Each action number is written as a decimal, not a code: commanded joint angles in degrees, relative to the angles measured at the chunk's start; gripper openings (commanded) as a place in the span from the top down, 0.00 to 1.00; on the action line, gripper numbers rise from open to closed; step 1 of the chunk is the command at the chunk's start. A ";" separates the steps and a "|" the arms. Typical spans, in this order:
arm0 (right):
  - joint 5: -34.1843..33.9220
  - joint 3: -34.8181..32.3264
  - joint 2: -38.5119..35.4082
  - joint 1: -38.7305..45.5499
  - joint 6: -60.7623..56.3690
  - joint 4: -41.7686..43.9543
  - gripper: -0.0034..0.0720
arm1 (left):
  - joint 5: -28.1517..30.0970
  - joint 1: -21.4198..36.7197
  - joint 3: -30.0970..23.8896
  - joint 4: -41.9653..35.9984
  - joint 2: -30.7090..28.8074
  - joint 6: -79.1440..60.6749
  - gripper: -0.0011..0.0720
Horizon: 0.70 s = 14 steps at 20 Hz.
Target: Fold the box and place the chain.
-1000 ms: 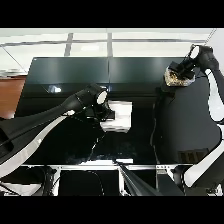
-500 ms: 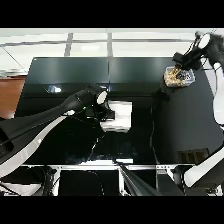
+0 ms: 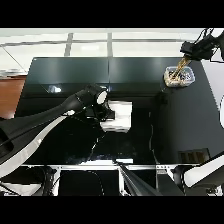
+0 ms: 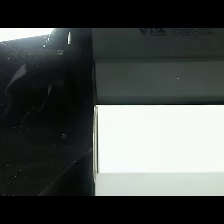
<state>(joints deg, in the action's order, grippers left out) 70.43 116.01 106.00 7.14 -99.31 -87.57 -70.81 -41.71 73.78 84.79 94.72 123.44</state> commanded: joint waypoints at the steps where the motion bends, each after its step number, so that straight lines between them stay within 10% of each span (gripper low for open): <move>1: 0.28 0.09 2.16 0.13 -1.01 -4.76 0.94 | 0.00 0.07 0.07 0.00 0.00 0.00 0.94; 10: 0.79 0.02 11.08 0.70 -4.22 1.42 0.92 | 0.00 0.07 0.07 -0.02 0.00 0.00 0.94; 12: 0.61 0.07 11.10 1.31 -4.66 1.55 0.48 | -0.02 0.07 0.07 -0.04 0.00 0.00 0.94; 14: 2.21 0.13 10.54 1.70 -4.04 2.16 0.45 | 0.02 0.07 0.07 -0.04 0.00 0.00 0.94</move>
<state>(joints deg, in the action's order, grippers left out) 71.37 116.05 116.31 8.29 -102.96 -86.24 -70.78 -41.71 73.78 84.77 94.72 123.44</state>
